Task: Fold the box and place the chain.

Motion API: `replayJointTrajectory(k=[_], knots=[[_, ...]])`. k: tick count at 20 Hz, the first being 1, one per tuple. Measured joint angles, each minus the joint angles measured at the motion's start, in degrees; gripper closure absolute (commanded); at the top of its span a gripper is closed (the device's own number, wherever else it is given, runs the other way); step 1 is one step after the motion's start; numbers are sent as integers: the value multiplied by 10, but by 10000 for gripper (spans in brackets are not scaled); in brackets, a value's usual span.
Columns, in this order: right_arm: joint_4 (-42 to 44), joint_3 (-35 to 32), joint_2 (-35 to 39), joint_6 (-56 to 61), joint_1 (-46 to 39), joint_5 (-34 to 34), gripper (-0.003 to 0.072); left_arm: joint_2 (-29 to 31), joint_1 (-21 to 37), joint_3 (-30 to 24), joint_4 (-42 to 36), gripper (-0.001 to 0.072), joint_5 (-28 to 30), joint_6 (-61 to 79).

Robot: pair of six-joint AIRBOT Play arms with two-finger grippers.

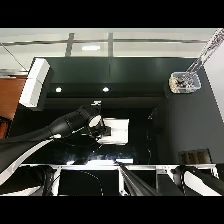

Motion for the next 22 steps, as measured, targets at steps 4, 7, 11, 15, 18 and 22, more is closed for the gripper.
replayJointTrajectory(k=[4, 7, 11, 15, 18, 22], knots=[[33, -75, 88, -22, 43, 20, 679, 0, 0, 0, 0, 680, 0, 0], [47, -139, 136, -30, 101, 50, 678, 0, 0, 0, 0, 680, 0, 0], [97, -252, 167, -45, 199, 78, 678, 0, 0, 0, 0, 680, 0, 0], [124, -375, 176, -47, 304, 17, 679, 0, 0, 0, 0, 680, 0, 0], [145, -455, 177, -37, 363, -49, 678, 0, 0, 0, 0, 680, 0, 0], [186, -522, 175, -31, 421, -139, 679, 0, 0, 0, 0, 679, 0, 0]])
